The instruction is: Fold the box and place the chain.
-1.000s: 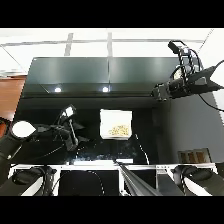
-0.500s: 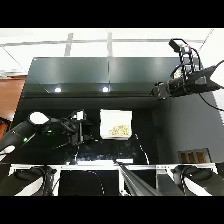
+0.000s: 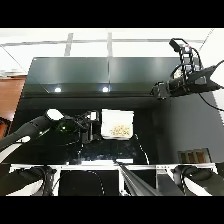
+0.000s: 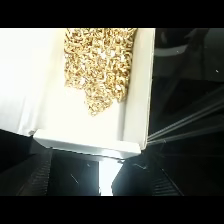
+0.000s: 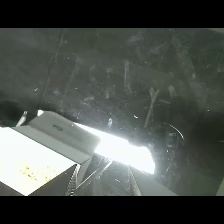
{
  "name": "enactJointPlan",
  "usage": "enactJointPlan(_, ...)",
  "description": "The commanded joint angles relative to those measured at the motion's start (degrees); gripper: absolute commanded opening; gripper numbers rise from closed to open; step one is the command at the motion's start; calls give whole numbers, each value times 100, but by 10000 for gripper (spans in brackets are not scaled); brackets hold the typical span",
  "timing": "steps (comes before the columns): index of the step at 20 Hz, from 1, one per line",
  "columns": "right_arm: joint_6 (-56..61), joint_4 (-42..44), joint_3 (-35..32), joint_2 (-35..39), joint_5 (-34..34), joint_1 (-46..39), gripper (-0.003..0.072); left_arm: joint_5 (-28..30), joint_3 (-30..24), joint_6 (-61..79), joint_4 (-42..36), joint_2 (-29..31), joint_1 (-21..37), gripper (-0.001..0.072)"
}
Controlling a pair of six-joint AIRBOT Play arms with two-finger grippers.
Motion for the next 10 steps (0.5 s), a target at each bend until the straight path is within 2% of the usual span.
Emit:
enactJointPlan(1,2,0,-2,2,-9,4,378,249,31,13,-101,-76,-98,712)
enactJointPlan(6,0,0,-2,2,-20,4,378,291,42,20,-66,-83,-98,711)
enactJointPlan(10,2,0,-2,0,-57,4,379,15,321,271,87,-321,-105,711)
